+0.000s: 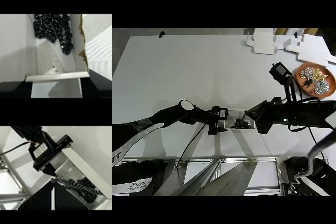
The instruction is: Fold the box and place the chain.
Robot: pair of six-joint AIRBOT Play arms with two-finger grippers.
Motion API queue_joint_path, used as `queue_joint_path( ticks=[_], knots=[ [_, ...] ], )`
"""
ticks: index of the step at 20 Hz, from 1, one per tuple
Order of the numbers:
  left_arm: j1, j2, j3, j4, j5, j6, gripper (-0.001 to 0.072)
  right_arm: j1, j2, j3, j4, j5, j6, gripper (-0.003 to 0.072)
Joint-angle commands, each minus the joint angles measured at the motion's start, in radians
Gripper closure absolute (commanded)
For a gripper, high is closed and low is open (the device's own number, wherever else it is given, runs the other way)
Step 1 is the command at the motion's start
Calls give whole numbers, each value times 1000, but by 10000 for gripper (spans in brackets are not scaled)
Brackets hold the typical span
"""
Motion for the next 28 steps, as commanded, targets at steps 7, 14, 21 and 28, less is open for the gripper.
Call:
queue_joint_path(
  ticks=[7, 14, 21, 28],
  knots=[
    [0, 1, 0, 0, 0, 0, 560, 23, -164, 1, -114, -10, 101, 656],
    [0, 1, 0, 0, 0, 0, 560, -14, -189, 92, -211, -18, 98, 451],
    [0, 1, 0, 0, 0, 0, 560, -360, -278, 122, -459, -33, 208, 465],
    [0, 1, 0, 0, 0, 0, 560, -506, -533, 93, -458, -8, 210, 306]
  ],
)
